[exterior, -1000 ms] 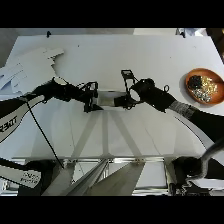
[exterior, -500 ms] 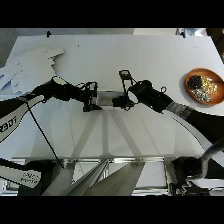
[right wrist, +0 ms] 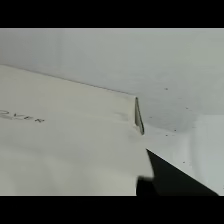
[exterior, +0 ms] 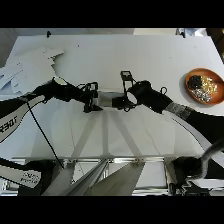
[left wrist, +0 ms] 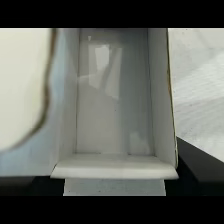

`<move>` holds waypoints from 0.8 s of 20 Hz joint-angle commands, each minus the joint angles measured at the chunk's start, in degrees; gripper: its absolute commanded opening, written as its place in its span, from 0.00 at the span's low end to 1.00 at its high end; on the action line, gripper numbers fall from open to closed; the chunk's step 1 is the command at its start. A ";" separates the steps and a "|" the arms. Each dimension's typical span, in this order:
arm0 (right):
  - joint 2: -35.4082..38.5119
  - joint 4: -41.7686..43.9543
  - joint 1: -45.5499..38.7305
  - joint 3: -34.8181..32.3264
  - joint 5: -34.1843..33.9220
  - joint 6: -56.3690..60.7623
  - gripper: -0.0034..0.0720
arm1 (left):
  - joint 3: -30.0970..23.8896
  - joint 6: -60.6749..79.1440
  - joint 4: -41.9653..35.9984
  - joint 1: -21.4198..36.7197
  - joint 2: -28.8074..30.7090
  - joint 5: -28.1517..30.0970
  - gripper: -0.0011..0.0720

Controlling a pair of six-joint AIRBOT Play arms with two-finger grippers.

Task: Fold the box and place the chain.

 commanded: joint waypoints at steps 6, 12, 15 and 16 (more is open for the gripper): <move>-2.12 -4.76 1.33 0.00 0.98 10.43 0.20 | 0.04 -0.09 0.00 0.09 0.04 0.28 0.47; -2.14 -4.68 1.55 0.02 -0.98 10.40 0.12 | 0.04 -0.09 0.00 0.09 0.04 0.28 0.47; -1.03 -4.83 1.55 0.07 -1.14 10.36 0.69 | 0.04 -0.09 0.02 0.09 0.04 0.28 0.47; -0.13 -4.94 1.55 0.07 -1.40 10.34 0.69 | 0.04 -0.09 0.00 0.09 0.04 0.26 0.47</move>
